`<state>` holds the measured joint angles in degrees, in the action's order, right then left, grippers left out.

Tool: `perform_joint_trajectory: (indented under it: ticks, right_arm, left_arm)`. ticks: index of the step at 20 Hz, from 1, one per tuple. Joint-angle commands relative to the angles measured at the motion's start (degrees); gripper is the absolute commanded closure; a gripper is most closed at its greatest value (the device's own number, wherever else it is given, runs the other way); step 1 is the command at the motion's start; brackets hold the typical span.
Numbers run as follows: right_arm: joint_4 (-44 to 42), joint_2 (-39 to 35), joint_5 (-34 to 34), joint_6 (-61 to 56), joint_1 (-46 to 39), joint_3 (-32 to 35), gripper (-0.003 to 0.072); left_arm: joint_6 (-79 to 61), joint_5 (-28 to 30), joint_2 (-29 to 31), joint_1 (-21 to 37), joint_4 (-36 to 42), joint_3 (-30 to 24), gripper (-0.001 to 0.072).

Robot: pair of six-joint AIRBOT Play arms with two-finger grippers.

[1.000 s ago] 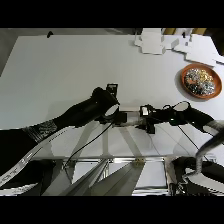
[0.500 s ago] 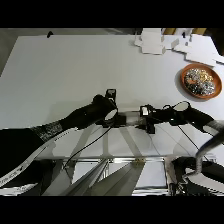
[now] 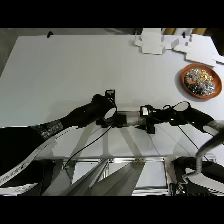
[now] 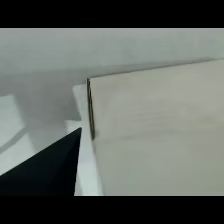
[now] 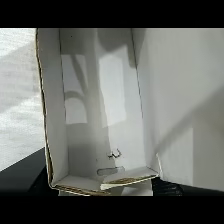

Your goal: Fold the box and place the chain.

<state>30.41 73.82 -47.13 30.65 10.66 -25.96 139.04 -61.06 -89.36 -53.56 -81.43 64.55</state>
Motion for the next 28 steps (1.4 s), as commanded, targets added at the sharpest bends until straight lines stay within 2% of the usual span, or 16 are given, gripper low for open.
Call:
perform_joint_trajectory:
  ticks: [1,4,8,9,10,11,12,14,18,20,24,28]
  right_arm:
    - [-0.09,-0.02,-0.04,-0.15,0.00,0.02,0.0288]
    - [-0.04,-0.02,-0.02,-0.15,0.00,0.02,0.0288]
    - [-0.07,-0.02,-0.02,-0.15,0.00,0.02,0.0288]
    - [-0.04,-0.02,0.00,-0.15,-0.02,0.02,0.0288]
    - [-0.04,-0.02,-0.02,-0.15,0.00,0.02,0.0288]
    - [-0.04,-0.02,-0.02,-0.15,0.00,0.02,0.0288]
    - [-0.04,-0.02,0.00,-0.15,-0.02,0.02,0.0288]
    - [-0.07,-0.02,0.00,-0.15,0.00,0.02,0.0288]
    - [-0.07,-0.02,-0.02,-0.15,0.00,0.02,0.0288]
    - [-0.04,-0.02,-0.02,-0.17,0.00,0.02,0.0288]
    - [-0.04,-0.02,0.00,-0.15,0.00,0.02,0.0288]
    - [-0.07,-0.02,-0.02,-0.15,0.00,0.02,0.0288]
  left_arm:
    - [-2.58,-1.42,3.39,1.70,-0.26,0.04,0.0246]
    - [-9.49,-4.00,8.00,4.04,-0.28,0.04,0.0246]
    - [-25.94,-9.11,15.10,8.07,-0.33,-0.13,0.0247]
    - [-32.72,-9.62,16.96,9.38,-0.44,-0.74,0.0230]
    - [-40.39,-8.31,18.53,10.64,-0.42,-1.90,0.0135]
    - [-49.46,-6.14,20.09,12.11,-0.24,-3.82,0.0088]
    - [-57.88,-3.23,21.31,13.51,0.66,-6.14,0.0082]
    - [-78.40,3.56,23.08,16.57,6.60,-12.68,0.0082]
    - [-128.06,21.24,22.12,20.44,34.23,-26.47,0.0082]
    - [-144.85,22.84,19.41,20.33,44.26,-29.70,0.0081]
    - [-156.01,24.52,13.51,19.37,53.96,-30.12,0.0082]
    - [-159.66,26.08,11.50,18.08,59.43,-30.12,0.0081]
